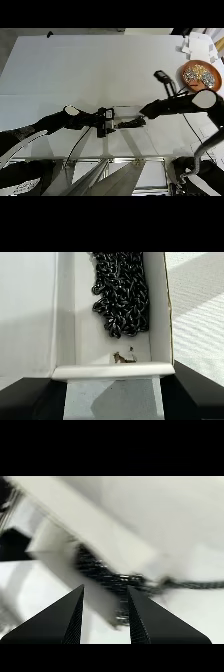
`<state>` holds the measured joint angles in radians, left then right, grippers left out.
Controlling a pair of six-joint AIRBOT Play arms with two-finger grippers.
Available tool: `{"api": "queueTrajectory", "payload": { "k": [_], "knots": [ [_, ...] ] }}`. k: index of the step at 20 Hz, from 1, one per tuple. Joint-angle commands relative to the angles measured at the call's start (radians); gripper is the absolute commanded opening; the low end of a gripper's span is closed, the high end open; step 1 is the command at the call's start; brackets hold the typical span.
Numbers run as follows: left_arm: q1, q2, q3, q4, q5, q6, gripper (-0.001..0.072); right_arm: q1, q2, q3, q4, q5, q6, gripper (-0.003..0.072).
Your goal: Fold the box and place the chain.
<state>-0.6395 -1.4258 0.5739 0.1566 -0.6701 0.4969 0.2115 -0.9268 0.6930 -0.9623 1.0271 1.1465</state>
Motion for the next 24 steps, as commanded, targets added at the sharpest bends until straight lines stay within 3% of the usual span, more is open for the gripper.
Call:
{"api": "queueTrajectory", "payload": {
  "k": [1, 4, 9, 13, 16, 24],
  "knots": [
    [0.000, 0.000, 0.001, 0.000, 0.000, 0.000, 0.0312, -0.173, 0.010, 0.007, -0.265, -0.048, 0.190, 0.0271],
    [0.000, 0.000, 0.001, 0.000, 0.000, 0.000, 0.0312, -0.242, -0.006, 0.007, -0.411, -0.128, 0.346, 0.0441],
    [0.000, 0.000, 0.001, 0.000, 0.000, 0.000, 0.0312, -0.251, -0.116, 0.007, -0.426, -0.232, 0.346, 0.0436],
    [0.000, 0.000, 0.001, 0.000, 0.000, 0.000, 0.0312, -0.251, -0.189, 0.007, -0.426, -0.310, 0.351, 0.0389],
    [0.000, 0.000, 0.001, 0.000, 0.000, 0.000, 0.0312, -0.250, -0.219, 0.007, -0.426, -0.330, 0.351, 0.0355],
    [0.000, 0.000, 0.001, 0.000, 0.000, 0.000, 0.0312, -0.250, -0.318, 0.007, -0.460, -0.369, 0.375, 0.0356]
  ]
}}
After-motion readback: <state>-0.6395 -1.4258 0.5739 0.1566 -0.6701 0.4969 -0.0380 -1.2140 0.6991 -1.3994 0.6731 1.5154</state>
